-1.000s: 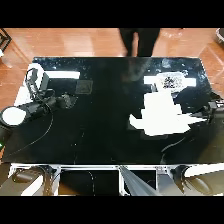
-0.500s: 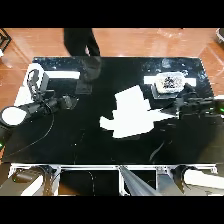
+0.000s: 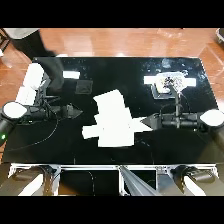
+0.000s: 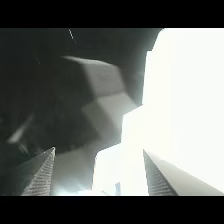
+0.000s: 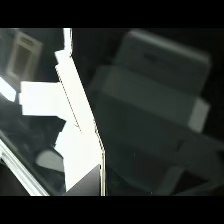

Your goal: Fold the box and place the chain.

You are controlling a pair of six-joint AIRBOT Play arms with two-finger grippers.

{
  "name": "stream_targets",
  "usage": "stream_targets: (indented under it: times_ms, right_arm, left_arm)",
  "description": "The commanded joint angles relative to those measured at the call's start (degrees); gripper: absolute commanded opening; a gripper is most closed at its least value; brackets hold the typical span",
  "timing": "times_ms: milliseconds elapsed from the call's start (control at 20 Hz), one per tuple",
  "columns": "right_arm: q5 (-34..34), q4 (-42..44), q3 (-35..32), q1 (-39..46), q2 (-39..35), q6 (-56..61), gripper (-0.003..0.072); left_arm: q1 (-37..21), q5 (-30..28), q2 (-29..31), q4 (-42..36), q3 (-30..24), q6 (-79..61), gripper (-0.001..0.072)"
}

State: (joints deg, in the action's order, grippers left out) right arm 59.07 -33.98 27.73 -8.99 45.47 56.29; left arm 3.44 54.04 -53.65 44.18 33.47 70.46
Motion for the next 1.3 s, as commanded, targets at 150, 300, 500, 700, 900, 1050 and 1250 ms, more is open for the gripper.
stream_targets:
  times_ms: [150,300,500,700,900,1050,1250]
  right_arm:
    - [-15.8,-1.6,-7.5,-11.9,-5.2,1.2,0.0023]
    - [-16.8,-0.9,-7.6,-13.0,-5.2,2.5,0.0023]
    - [-17.2,-0.6,-7.6,-13.0,-5.2,3.6,0.0023]
    - [-17.0,-0.6,-7.6,-13.0,-5.2,4.8,0.0022]
    - [-17.0,-0.7,-7.6,-13.0,-5.2,5.7,0.0023]
    - [-16.9,-1.8,-7.6,-13.0,-5.2,6.9,0.0023]
    - [-16.9,-5.7,-7.6,-13.0,-5.2,9.9,0.0023]
  left_arm:
    - [-5.6,16.5,-11.3,-12.1,0.0,-36.3,0.0638]
    - [-3.7,16.5,-16.8,-12.2,0.4,-41.7,0.0639]
    - [-1.9,19.8,-27.0,-18.0,4.1,-49.6,0.064]
    - [0.9,21.3,-33.1,-20.6,9.0,-56.1,0.0637]
    - [2.3,25.4,-37.5,-18.9,15.8,-56.4,0.0633]
    - [3.7,32.0,-41.4,-18.7,19.2,-56.4,0.062]
    - [6.1,31.0,-42.0,-17.9,19.3,-57.3,0.062]
